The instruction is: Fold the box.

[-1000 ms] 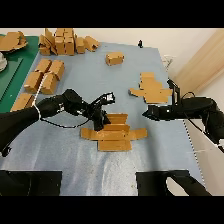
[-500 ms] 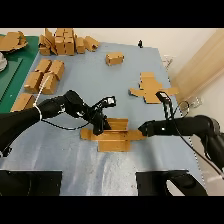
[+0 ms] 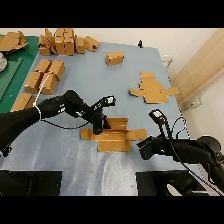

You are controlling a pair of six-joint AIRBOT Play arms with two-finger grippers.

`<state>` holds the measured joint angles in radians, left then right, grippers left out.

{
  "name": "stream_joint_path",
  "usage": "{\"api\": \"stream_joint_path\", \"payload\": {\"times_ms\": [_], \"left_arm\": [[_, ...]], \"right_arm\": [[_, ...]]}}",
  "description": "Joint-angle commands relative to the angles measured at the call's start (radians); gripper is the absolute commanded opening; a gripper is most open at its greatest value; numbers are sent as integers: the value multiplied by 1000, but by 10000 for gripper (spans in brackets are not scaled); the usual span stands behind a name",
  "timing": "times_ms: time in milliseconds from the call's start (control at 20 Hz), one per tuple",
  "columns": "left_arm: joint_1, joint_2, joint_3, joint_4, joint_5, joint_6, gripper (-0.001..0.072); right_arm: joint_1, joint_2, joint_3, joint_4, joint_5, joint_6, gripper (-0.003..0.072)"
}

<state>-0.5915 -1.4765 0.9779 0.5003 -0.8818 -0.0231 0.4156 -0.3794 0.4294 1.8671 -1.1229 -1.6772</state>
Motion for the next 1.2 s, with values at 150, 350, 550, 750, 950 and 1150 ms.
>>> {"api": "stream_joint_path", "payload": {"times_ms": [150, 350, 550, 750, 950, 1150], "left_arm": [[1, 1, 24, -7, -12, 0, 11], [-1, 1, 24, -7, -19, 0, 11], [0, 1, 24, -6, -10, 0, 10], [1, 1, 24, -7, 12, 0, 11], [0, 1, 24, -7, 19, 0, 11], [0, 1, 24, -7, 18, 0, 10]], "right_arm": [[53, 11, -6, -101, -2, 32, 3], [53, 11, -6, -120, 13, 31, 3], [53, 10, -6, -151, 91, 6, 3], [68, 13, -6, -153, 58, -29, 3], [161, 12, -7, -160, 24, -16, 2], [307, -57, -22, -294, 122, -115, 4]]}}
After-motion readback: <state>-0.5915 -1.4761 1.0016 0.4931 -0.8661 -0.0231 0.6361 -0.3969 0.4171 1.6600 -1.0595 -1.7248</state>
